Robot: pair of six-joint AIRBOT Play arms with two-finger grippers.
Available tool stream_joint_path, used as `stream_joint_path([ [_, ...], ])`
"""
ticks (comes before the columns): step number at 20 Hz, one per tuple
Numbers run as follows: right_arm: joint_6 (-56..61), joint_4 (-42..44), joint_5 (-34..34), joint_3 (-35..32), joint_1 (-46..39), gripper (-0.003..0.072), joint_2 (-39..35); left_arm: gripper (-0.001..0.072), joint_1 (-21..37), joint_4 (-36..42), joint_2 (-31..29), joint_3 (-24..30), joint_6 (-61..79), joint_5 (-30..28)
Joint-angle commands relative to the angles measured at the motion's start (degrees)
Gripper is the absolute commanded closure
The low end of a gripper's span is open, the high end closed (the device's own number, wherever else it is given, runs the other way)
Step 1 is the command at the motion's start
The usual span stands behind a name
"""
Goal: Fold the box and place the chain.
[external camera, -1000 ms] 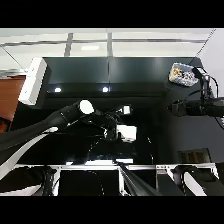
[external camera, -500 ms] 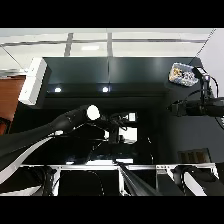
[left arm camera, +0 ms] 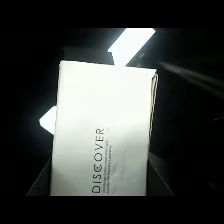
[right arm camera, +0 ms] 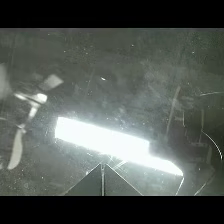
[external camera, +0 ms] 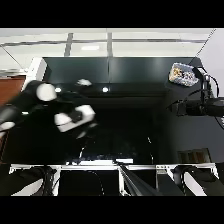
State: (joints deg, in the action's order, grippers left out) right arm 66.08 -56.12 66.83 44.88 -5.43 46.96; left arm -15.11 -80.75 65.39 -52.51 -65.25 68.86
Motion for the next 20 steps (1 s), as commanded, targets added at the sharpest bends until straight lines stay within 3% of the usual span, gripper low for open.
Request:
stream_joint_path([
  [1, -0.13, 0.0, -0.48, -0.02, -0.02, 0.0673, -0.02, 0.0379, 23.65, -6.78, -6.05, 6.58, -9.81, 4.72],
  [4, -0.11, 0.04, -0.68, -0.04, -0.02, 0.0673, 0.0, 0.0377, 41.13, -5.66, -6.32, 7.69, -9.79, 3.28],
  [7, -0.09, 0.17, -0.7, -0.02, -0.02, 0.0673, 0.0, 0.0375, 51.25, -3.52, -6.29, 7.34, -8.31, -2.25],
  [13, 0.2, 0.17, -1.53, -0.02, -0.02, 0.0673, 0.0, 0.0352, 54.31, -2.25, -3.15, 5.62, 4.07, -15.74],
  [18, 1.44, 0.17, -1.97, -0.02, -0.02, 0.0673, 0.02, 0.0352, 54.16, 13.27, 4.31, 1.77, 21.77, -16.09],
  [20, 2.56, 0.2, -1.95, -0.02, -0.02, 0.0673, 0.02, 0.0352, 53.42, 14.05, 6.54, 1.36, 22.08, -16.44],
])
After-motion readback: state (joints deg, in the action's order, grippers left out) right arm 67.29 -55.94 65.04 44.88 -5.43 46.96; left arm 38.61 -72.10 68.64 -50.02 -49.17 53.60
